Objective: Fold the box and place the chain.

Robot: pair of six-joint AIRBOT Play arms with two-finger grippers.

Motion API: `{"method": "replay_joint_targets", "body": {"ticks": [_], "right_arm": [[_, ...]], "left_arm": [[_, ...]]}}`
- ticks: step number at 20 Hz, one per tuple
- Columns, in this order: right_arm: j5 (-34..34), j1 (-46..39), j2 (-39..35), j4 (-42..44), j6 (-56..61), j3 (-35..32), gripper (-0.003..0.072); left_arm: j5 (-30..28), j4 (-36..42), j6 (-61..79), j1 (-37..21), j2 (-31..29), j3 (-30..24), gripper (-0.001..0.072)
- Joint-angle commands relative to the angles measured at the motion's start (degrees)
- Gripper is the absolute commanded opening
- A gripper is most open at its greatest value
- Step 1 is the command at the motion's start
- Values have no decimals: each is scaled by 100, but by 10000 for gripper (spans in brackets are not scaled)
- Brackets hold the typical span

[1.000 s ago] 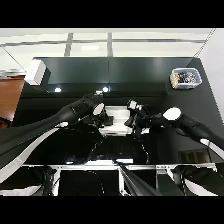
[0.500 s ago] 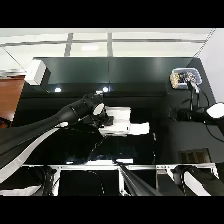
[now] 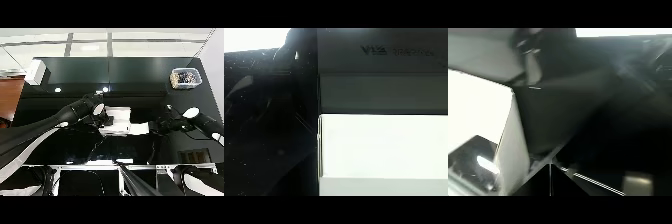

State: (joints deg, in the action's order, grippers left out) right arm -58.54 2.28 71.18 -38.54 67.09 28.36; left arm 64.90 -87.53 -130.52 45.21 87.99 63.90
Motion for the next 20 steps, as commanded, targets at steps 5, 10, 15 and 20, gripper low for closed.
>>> {"method": "replay_joint_targets", "body": {"ticks": [5, 10, 15, 20], "right_arm": [[-413, 350, 243, 935, -1189, 610, 20], [-984, 354, 243, 800, -1119, 973, 624], [-957, 393, 243, 1311, -1008, 1003, 542], [-787, 984, 243, 636, -81, 1377, 481]], "left_arm": [[11, -2, 0, -4, 4, 2, 30], [11, -2, 0, -4, 4, 2, 31], [11, -2, 0, -4, 4, 2, 30], [9, -2, 0, -4, 4, 2, 30]]}}
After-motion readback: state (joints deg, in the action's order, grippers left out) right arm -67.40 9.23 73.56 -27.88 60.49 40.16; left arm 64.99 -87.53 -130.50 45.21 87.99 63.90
